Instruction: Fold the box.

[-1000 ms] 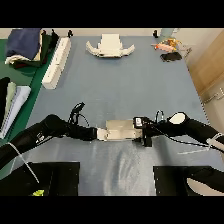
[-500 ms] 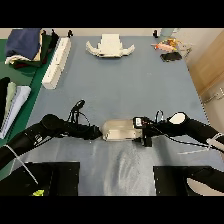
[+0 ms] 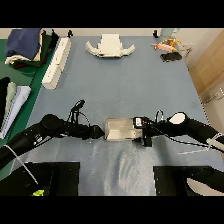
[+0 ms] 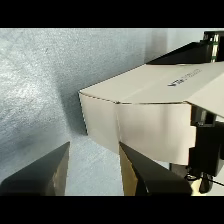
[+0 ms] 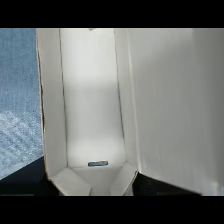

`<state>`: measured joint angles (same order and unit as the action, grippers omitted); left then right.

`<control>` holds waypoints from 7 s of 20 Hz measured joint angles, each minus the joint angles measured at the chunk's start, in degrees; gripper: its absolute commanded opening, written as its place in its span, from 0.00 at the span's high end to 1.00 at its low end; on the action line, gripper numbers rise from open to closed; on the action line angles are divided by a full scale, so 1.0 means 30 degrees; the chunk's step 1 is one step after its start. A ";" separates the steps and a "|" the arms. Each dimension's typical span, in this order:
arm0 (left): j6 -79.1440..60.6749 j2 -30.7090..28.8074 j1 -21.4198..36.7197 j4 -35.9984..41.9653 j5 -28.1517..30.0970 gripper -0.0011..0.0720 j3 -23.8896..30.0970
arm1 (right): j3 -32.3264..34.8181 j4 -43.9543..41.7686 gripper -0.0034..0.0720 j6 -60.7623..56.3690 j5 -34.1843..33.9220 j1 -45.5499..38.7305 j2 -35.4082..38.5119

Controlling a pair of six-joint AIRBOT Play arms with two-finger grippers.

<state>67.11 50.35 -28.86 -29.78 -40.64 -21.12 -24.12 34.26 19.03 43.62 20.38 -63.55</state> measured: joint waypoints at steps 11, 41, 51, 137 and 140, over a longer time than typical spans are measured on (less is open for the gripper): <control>-0.0102 -0.0146 0.0000 0.0124 0.1435 0.36 -0.0058 | 0.0000 0.0000 0.28 0.0000 0.0000 0.0000 0.0000; 1.7537 0.5209 -0.7832 -1.4120 -0.0896 0.44 -0.7526 | 0.0000 0.0007 0.28 0.0000 0.0007 0.0000 0.0000; 2.5172 0.9034 -1.0564 -2.0072 -0.5508 0.44 -1.1489 | 0.0000 0.0007 0.28 0.0000 0.0007 0.0000 0.0000; -2.9164 0.5078 -0.2193 0.3832 0.2900 0.04 -0.1333 | 0.0000 0.0000 0.28 -0.0022 0.0007 0.0000 0.0000; -2.9055 0.5129 -0.2273 0.3796 0.3031 0.04 -0.1392 | 0.0000 0.0000 0.28 -0.0022 0.0007 0.0000 0.0000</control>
<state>-20.05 65.73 -35.68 -18.39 -31.55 -25.30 -24.12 34.26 18.96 43.64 20.38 -63.55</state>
